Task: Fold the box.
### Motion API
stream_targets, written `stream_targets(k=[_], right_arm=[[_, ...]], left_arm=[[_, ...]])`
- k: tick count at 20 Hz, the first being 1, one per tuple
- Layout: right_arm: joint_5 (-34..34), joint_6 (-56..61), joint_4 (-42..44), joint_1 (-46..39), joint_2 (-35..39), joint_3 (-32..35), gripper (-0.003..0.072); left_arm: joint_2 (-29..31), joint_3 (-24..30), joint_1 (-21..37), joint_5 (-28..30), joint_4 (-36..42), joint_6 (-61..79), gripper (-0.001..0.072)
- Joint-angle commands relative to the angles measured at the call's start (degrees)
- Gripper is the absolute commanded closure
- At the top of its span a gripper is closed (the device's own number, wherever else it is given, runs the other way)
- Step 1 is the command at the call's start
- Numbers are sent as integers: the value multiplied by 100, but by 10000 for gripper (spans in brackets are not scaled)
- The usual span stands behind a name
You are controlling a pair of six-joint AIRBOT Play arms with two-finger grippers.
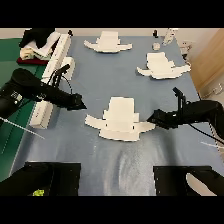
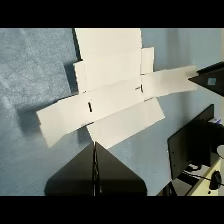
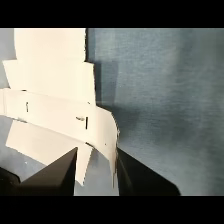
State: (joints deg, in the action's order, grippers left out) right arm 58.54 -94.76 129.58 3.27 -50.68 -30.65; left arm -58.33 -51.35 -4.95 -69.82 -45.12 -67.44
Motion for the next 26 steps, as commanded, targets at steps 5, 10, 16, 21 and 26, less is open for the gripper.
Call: stream_targets(k=[5,10,16,21,26], right_arm=[[4,551,111,153,-238,205,379],[-9,-131,299,299,-669,168,434],[-295,-1086,496,817,-1346,-297,684],[-398,-1685,501,1751,-870,-144,686],[-1027,-1421,474,2446,-184,424,685]], left_arm=[[-11,28,28,24,42,57,697],[-46,28,28,24,57,59,696],[-313,15,39,79,59,63,145],[-417,-83,404,214,59,87,145],[-892,105,940,-308,116,481,144]])
